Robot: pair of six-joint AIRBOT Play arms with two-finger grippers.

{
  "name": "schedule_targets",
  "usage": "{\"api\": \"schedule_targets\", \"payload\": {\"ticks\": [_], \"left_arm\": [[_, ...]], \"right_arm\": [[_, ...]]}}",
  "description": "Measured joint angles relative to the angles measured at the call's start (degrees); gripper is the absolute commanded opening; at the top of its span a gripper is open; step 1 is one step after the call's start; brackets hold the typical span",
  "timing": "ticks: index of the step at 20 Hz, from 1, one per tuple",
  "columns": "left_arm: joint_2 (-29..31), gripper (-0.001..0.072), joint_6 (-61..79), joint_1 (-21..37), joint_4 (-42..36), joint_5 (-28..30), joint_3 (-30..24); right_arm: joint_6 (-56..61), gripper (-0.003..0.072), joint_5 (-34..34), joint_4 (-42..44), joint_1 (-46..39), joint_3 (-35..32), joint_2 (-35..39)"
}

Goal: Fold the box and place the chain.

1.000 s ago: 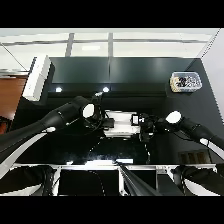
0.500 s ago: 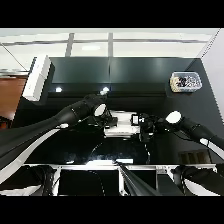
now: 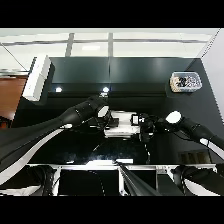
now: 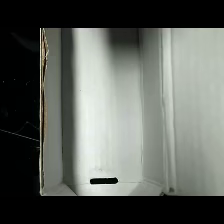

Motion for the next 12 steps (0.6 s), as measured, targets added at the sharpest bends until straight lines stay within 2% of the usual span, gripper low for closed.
{"api": "schedule_targets", "payload": {"ticks": [4, 5, 6, 7, 12], "left_arm": [[-0.15, 0.0039, -0.61, -0.07, 0.07, -0.04, 0.02], [-0.17, 0.0139, -0.66, -0.07, 0.07, -0.04, 0.04], [-0.24, 0.0305, -0.74, -0.07, 0.11, -0.04, 0.02], [-0.28, 0.0404, -0.85, -0.07, 0.17, -0.17, 0.00], [-0.26, 0.0405, -0.90, -0.07, 0.31, -0.66, 0.02]], "right_arm": [[0.00, 0.0061, 0.00, 0.00, 0.00, 0.00, 0.00], [0.00, 0.0061, 0.00, 0.00, 0.00, 0.00, 0.00], [0.02, 0.0061, 0.00, 0.02, 0.00, 0.00, 0.00], [0.02, 0.0061, 0.00, 0.02, 0.00, 0.00, 0.00], [0.02, 0.0061, 0.00, 0.02, 0.00, 0.00, 0.00]]}}
